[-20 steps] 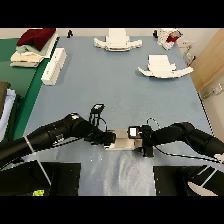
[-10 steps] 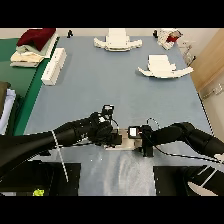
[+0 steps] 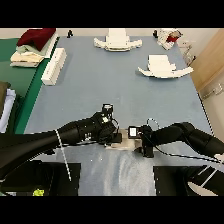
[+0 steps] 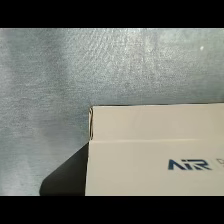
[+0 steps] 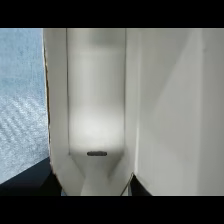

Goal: Fold the box.

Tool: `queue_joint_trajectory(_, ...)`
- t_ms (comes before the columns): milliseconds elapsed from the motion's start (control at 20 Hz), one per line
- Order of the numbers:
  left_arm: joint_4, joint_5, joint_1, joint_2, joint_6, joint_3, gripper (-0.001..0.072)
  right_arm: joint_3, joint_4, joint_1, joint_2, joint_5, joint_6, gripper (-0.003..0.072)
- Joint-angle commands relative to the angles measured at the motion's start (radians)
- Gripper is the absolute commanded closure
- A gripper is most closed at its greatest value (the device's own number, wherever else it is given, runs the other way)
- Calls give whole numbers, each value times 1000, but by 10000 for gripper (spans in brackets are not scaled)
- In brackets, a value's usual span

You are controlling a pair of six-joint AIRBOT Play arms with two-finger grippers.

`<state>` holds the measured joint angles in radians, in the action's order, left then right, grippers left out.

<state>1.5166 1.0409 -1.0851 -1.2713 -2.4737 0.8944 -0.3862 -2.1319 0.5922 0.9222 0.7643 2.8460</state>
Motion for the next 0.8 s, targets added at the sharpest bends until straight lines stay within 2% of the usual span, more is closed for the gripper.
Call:
queue_joint_trajectory(0, -1, -17, 0, -1, -14, 1, 695, -1, 0, 0, -1, -5, 1, 170)
queue_joint_trajectory(100, -13, -18, 0, -1, -14, 1, 693, -1, 0, 0, -1, -5, 1, 170)
queue_joint_trajectory(150, -19, -18, 0, -1, -13, 1, 566, -1, 0, 0, -1, -5, 1, 170)
queue_joint_trajectory(200, -25, -16, 0, -1, -13, 1, 313, -1, 0, 0, -1, -5, 1, 170)
queue_joint_trajectory(250, -40, -15, 1, 0, -13, 1, 244, -1, 0, 0, -1, -5, 1, 170)
queue_joint_trajectory(400, -55, -8, 0, 15, -5, 10, 243, -1, 0, 0, -1, -5, 1, 170)
queue_joint_trajectory(500, -49, 18, 0, 68, 4, 19, 243, -1, 0, 0, -1, -5, 1, 170)
queue_joint_trajectory(750, -15, 219, 1, 286, 35, 22, 246, -1, 0, 0, -1, -5, 1, 170)
